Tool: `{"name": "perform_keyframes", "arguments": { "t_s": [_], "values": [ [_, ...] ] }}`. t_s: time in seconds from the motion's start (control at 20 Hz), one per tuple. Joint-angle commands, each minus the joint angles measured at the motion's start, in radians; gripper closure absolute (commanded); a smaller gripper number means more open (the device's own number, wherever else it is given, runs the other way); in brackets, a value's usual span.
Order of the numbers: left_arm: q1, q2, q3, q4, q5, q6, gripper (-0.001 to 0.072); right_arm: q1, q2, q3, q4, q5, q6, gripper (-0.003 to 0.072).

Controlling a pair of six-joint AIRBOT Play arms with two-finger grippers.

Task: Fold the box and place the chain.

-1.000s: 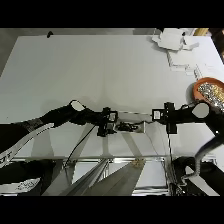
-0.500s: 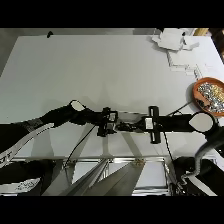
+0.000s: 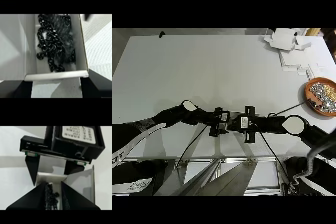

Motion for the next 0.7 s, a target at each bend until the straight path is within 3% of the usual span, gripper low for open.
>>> {"name": "perform_keyframes", "arguments": {
  "t_s": [0.0,0.2,0.45,0.65],
  "values": [
    [0.0,0.0,0.0,0.0,0.0,0.0,0.0395,-0.032,0.009,0.09,-0.161,0.134,0.008,0.0463],
    [0.0,0.0,0.0,0.0,0.0,0.0,0.0395,-0.232,0.037,0.264,-0.458,0.375,0.106,0.0469],
    [0.0,0.0,0.0,0.0,0.0,0.0,0.0395,-0.568,-0.036,0.259,-0.496,0.369,0.056,0.047],
    [0.0,0.0,0.0,0.0,0.0,0.0,0.0395,-0.65,-0.177,0.195,-0.522,0.359,-0.119,0.0469]
  ]
}}
